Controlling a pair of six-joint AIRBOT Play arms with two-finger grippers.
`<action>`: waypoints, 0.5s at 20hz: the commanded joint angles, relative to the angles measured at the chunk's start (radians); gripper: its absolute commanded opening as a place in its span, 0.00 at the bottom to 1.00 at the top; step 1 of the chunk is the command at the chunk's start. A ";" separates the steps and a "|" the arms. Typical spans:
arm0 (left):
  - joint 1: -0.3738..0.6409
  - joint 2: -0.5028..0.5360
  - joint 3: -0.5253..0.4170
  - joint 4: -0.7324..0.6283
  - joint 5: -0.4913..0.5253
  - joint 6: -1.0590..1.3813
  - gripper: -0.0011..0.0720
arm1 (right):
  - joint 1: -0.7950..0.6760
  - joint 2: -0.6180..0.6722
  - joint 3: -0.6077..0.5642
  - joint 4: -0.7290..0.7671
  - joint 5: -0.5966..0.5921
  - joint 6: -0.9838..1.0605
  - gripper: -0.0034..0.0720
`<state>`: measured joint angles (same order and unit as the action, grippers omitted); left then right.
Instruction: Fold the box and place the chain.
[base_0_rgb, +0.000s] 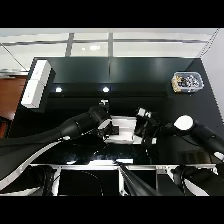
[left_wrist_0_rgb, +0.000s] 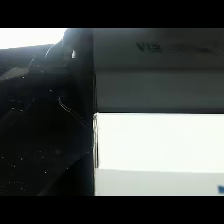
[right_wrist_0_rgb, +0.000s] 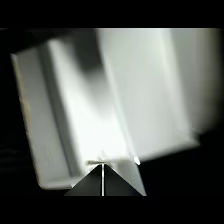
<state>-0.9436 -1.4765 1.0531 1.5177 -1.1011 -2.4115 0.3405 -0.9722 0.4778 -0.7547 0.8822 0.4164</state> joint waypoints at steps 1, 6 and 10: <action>0.000 0.000 0.000 0.000 -0.002 -0.001 0.06 | -0.156 0.108 0.054 -0.340 0.164 0.512 0.06; 0.000 0.000 0.000 -0.015 -0.010 0.000 0.06 | -0.499 0.104 -0.016 -0.314 0.088 0.936 0.06; 0.000 0.000 0.000 -0.015 -0.003 -0.001 0.06 | -0.542 0.049 -0.071 -0.296 0.190 0.999 0.06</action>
<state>-0.9436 -1.4765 1.0531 1.5055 -1.1076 -2.4119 -0.1436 -0.8978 0.4423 -1.0473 1.0195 1.2800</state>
